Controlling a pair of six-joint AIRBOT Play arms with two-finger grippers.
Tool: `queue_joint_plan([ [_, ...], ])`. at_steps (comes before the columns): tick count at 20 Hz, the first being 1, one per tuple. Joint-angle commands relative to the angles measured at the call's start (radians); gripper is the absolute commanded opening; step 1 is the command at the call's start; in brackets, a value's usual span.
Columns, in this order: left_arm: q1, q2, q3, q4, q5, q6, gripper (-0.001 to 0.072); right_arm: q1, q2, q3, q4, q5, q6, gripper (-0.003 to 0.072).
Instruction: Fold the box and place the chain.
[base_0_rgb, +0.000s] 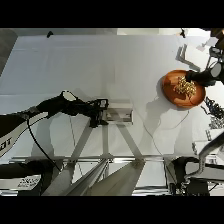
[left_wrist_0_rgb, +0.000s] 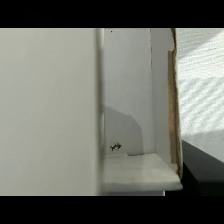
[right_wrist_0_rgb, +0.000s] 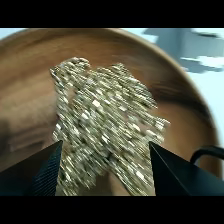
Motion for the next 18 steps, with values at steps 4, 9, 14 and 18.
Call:
queue_joint_plan([
  [4,-0.001,-0.001,0.0,0.0,0.0,0.0,0.0345,-0.006,-0.166,0.085,0.124,0.062,-0.044,0.0596],
  [9,-0.001,-0.001,0.0,0.0,0.0,0.0,0.0345,-0.006,-0.171,0.085,0.072,0.09,0.01,0.0524],
  [14,-0.001,-0.001,0.0,0.001,0.0,0.0,0.0345,-0.006,-0.17,0.085,0.073,0.107,-0.009,0.0029],
  [18,-0.001,-0.001,0.0,0.0,0.0,0.0,0.0345,-0.006,-0.139,0.085,0.073,0.164,-0.053,0.0009],
])
